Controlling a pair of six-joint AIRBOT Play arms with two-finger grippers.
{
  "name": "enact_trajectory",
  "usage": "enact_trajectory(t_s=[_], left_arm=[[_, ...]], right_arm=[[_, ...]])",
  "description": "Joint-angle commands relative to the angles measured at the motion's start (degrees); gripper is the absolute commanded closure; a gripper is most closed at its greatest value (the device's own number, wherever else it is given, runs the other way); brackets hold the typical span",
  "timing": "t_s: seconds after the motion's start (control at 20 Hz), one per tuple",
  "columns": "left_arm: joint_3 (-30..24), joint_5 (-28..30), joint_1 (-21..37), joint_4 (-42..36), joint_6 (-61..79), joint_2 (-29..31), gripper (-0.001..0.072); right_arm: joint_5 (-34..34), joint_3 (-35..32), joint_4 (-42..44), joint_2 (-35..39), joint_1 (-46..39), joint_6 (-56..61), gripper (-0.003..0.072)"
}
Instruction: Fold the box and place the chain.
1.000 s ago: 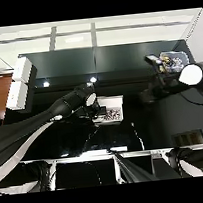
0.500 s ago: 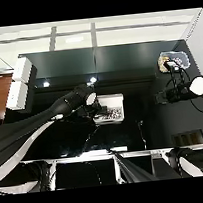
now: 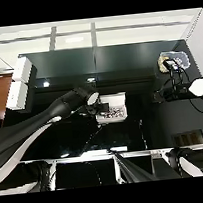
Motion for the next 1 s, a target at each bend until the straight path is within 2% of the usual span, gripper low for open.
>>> enact_trajectory(t_s=[0.0, 0.1, 0.2, 0.3, 0.35, 0.4, 0.45, 0.5, 0.55, 0.6, 0.8, 0.85, 0.95], left_arm=[[0.20, -6.86, -0.66, 11.06, 3.69, 6.40, 0.0185], [-3.19, -9.20, -0.02, 16.46, 4.70, 11.54, 0.0186], [-10.21, -8.02, 3.45, 17.38, 4.72, 17.88, 0.0188], [-19.45, -0.66, 9.92, 12.09, 5.44, 24.44, 0.0188], [-24.35, 6.16, 14.23, 2.23, 11.45, 26.67, 0.0188], [-28.11, 10.43, 18.40, -12.63, 27.32, 26.93, 0.0187], [-31.54, 12.70, 21.64, -30.14, 48.63, 26.34, 0.0186], [-33.75, 12.70, 23.34, -42.58, 68.37, 25.64, 0.0182], [-35.01, 12.68, 23.74, -49.24, 85.72, 25.07, 0.0099], [-35.63, 13.99, 23.41, -51.80, 97.57, 24.65, -0.0009], [-35.60, 25.33, 21.31, -49.03, 127.99, 23.52, -0.0010], [-35.06, 25.31, 21.40, -48.15, 134.40, 22.86, -0.0008], [-33.33, 22.64, 22.80, -49.68, 138.40, 19.69, -0.0007]], right_arm=[[0.37, -0.04, 0.39, 0.02, -0.04, -0.26, 0.0402], [1.20, -0.04, 0.39, 0.02, -0.04, -0.24, 0.0402], [2.16, -0.04, 0.61, 0.02, -0.02, -0.20, 0.0402], [3.06, -0.04, 0.79, 0.02, -0.02, 0.70, 0.0402], [3.41, -0.04, 1.03, 0.02, -0.02, 1.22, 0.0402], [3.39, -0.04, 1.05, 0.02, -0.02, 1.92, 0.0402], [3.34, -0.04, 1.09, 0.02, -0.02, 2.43, 0.0402], [3.34, -0.04, 1.29, 0.02, -0.02, 2.73, 0.0402], [3.37, -0.04, 1.88, 0.02, -0.02, 2.78, 0.0402], [3.45, -0.04, 2.38, 0.02, -0.02, 2.80, 0.0402], [3.61, -0.04, 4.20, 0.02, -0.02, 3.63, 0.0402], [3.72, -0.04, 4.68, 0.02, -0.02, 3.63, 0.0402], [3.76, -0.04, 4.81, 0.02, 0.15, 4.26, 0.0402]])
